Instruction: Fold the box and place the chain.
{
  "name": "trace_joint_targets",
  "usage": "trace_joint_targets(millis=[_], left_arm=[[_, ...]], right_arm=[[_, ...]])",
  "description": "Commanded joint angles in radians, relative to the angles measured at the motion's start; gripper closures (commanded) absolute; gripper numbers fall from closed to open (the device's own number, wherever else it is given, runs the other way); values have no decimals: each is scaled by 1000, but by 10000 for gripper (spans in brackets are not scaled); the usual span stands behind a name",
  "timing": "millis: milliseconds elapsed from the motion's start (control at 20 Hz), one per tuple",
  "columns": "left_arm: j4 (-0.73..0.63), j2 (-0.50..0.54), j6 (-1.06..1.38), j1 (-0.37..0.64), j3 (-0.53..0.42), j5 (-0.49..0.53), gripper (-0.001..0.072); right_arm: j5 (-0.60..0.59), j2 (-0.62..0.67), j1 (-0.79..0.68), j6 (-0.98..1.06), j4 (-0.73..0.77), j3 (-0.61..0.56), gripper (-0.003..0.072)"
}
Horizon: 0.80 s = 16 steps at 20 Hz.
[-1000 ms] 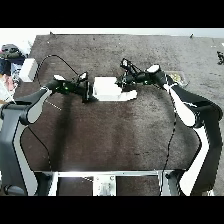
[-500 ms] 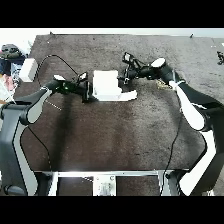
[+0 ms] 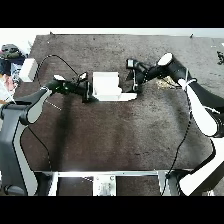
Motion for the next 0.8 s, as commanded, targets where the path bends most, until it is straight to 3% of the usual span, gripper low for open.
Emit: trace_joint_targets(millis=[0,100,350,400,450,500,650,700,750], left_arm=[[0,0,0,0,0,0,306],[0,0,0,0,0,0,306],[0,0,0,0,0,0,306],[0,0,0,0,0,0,306],[0,0,0,0,0,0,306],[0,0,0,0,0,0,306],[0,0,0,0,0,0,306],[0,0,0,0,0,0,306],[0,0,0,0,0,0,306]], right_arm=[[-147,6,31,-74,-58,-98,-14],[-210,6,42,-117,24,-135,-14],[-201,-41,45,-172,169,-139,-11],[-193,-46,45,-171,168,-139,52],[-183,-49,45,-171,169,-139,184],[-183,-48,45,-171,169,-139,230],[-182,-48,45,-172,169,-139,231],[-180,-48,45,-172,178,-139,285],[-179,-48,45,-176,196,-139,462]])
